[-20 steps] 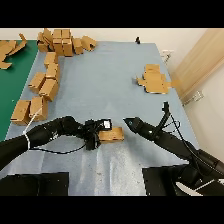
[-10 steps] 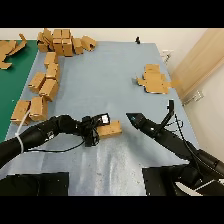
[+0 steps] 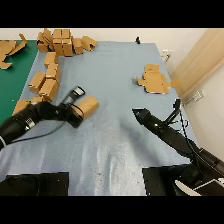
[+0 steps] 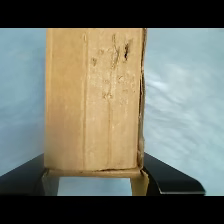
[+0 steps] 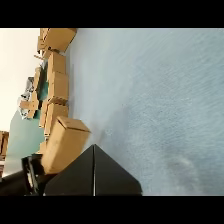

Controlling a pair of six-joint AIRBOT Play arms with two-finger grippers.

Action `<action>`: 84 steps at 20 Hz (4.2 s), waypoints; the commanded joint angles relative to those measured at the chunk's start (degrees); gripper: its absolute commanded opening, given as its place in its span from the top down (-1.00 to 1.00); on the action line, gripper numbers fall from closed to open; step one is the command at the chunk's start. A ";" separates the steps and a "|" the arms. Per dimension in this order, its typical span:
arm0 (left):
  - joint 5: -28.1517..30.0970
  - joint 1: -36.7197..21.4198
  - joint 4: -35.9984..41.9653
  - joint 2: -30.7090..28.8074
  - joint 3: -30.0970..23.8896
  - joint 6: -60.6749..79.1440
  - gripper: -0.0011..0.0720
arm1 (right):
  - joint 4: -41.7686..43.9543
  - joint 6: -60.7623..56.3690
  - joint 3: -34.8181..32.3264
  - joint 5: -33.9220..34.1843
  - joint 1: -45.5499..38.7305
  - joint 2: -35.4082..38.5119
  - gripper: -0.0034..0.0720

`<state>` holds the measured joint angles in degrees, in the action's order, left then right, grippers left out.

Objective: Fold the box.

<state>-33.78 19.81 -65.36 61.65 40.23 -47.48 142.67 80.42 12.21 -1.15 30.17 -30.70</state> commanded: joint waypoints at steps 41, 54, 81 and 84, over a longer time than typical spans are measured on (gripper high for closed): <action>1.84 -33.88 -2.12 53.37 64.02 -16.11 -0.46 | -0.48 0.24 0.02 -0.13 -0.92 -0.09 0.90; 0.76 -32.39 -1.95 53.37 64.02 -13.33 -0.95 | -0.90 0.24 0.02 -0.11 -0.92 -0.09 0.90; -32.92 -27.43 4.22 41.64 72.02 -11.82 0.95 | -13.05 0.22 13.22 18.80 -6.01 -14.86 0.90; -34.56 -20.04 6.19 38.32 66.51 -10.78 0.95 | -19.87 1.60 26.27 33.29 -13.16 -24.79 0.90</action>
<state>-64.47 -5.74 -62.22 102.50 110.72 -59.35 129.73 80.90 28.51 18.28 22.20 -47.44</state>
